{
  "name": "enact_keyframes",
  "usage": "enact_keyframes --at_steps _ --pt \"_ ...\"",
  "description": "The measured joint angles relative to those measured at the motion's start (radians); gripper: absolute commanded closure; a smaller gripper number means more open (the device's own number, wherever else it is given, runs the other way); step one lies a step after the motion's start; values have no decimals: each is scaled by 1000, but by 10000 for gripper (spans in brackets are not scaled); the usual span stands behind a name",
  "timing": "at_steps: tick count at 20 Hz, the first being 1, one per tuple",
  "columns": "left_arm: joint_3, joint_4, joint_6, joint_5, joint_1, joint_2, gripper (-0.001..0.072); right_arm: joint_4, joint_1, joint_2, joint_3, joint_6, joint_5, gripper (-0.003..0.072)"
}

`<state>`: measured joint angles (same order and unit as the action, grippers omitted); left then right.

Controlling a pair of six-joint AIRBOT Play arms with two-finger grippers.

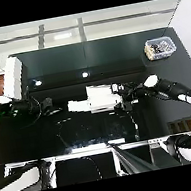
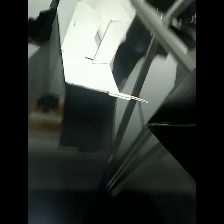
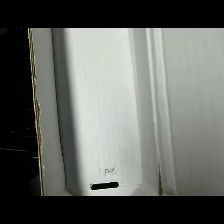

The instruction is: Fold the box and place the chain.

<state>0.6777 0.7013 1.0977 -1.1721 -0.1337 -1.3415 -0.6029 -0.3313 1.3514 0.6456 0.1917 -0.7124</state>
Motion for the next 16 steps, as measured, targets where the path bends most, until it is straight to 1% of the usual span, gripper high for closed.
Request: enact_keyframes --at_steps 3,7,11,16 --pt "1 -26 19 14 51 -79 685 0 0 0 0 0 0 519" --pt "1 -93 15 62 136 -139 685 0 0 0 0 0 0 520" --pt "8 -161 -40 88 197 -163 685 0 0 0 0 0 0 520" --pt "48 -188 -94 82 242 -174 685 0 0 0 0 0 0 520"
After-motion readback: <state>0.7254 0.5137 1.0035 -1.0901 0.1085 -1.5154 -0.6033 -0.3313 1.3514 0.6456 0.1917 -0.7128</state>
